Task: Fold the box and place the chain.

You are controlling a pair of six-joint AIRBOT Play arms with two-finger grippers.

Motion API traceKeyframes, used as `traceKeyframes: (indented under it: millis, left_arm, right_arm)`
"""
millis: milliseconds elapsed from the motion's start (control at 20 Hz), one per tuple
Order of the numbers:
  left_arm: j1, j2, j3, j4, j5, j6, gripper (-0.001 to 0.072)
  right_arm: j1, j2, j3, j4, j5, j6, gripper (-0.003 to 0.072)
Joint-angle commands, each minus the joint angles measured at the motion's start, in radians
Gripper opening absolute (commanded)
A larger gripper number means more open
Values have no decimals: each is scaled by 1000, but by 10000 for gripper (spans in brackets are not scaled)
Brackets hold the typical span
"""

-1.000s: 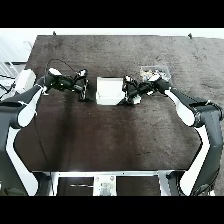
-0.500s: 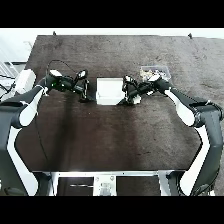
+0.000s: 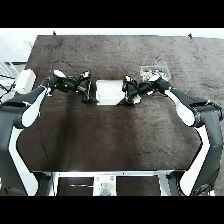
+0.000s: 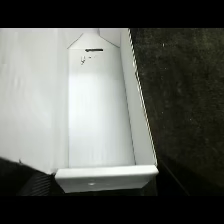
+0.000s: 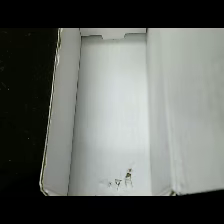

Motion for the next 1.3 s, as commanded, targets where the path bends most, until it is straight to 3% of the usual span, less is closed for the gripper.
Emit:
traceKeyframes:
  millis: [0, 700, 1000, 1250]
  left_arm:
    - [-11, -1, 0, 9, 20, -9, 715]
    - [-11, -43, -2, 2, 25, -8, 714]
    - [-11, -39, -2, -6, -19, 0, 715]
    - [-39, -39, -2, 12, 13, -2, 713]
  right_arm:
    - [0, 0, 0, 0, 0, 0, 581]
    - [0, 0, 0, 0, 0, 0, 582]
    - [0, 0, 0, 0, 0, 0, 581]
    - [0, 0, 0, 0, 0, 0, 581]
